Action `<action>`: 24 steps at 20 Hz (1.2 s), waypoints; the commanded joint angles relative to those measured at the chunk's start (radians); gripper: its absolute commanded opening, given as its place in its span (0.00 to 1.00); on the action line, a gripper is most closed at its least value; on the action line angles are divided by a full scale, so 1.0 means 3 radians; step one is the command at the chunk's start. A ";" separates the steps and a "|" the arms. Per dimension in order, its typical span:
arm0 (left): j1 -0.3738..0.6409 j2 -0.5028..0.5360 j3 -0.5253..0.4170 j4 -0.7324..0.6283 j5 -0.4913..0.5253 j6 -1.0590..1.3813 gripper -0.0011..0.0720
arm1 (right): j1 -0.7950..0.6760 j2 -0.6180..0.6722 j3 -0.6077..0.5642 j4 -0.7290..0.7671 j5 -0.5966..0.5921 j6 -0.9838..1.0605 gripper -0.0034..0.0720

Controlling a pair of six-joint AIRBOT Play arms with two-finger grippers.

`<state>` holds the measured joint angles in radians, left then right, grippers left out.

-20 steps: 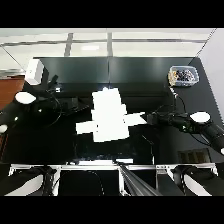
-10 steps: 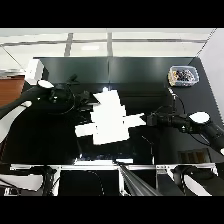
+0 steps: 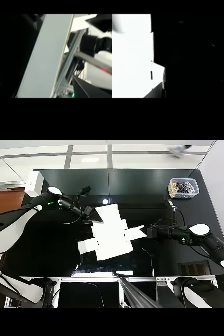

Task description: Fold the box and place the chain.

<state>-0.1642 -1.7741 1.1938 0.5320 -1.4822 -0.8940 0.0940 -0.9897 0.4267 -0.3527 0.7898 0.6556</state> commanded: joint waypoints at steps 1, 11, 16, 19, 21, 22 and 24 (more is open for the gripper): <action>-0.0109 -0.0024 0.0116 0.0455 -0.0144 0.0163 0.85 | 0.0000 0.0001 -0.0001 -0.0020 -0.0008 0.0004 0.06; -0.0197 -0.0058 0.0116 0.0482 -0.0057 -0.0141 0.71 | 0.0000 0.0001 -0.0001 -0.0023 -0.0025 0.0004 0.06; -0.0179 -0.0019 0.0072 0.0482 -0.0004 -0.0276 0.71 | 0.0000 0.0001 -0.0001 -0.0023 -0.0028 0.0004 0.06; -0.0145 0.0131 -0.0121 0.0468 0.0235 -0.0340 0.71 | 0.0000 0.0001 -0.0001 -0.0022 -0.0031 0.0004 0.06; -0.0103 0.0192 -0.0273 0.0378 0.0310 -0.0340 0.71 | 0.0000 0.0001 -0.0001 -0.0022 -0.0033 0.0004 0.07; -0.0080 0.0193 -0.0336 0.0273 0.0327 -0.0333 0.71 | 0.0000 0.0001 -0.0001 -0.0023 -0.0033 0.0004 0.06; -0.0057 0.0193 -0.0454 0.0013 0.0357 -0.0195 0.71 | 0.0001 0.0001 -0.0001 -0.0022 -0.0031 0.0004 0.06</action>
<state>-0.1928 -1.7260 1.1057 0.6228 -1.4040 -0.9813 0.0940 -0.9897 0.4267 -0.3599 0.7799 0.6567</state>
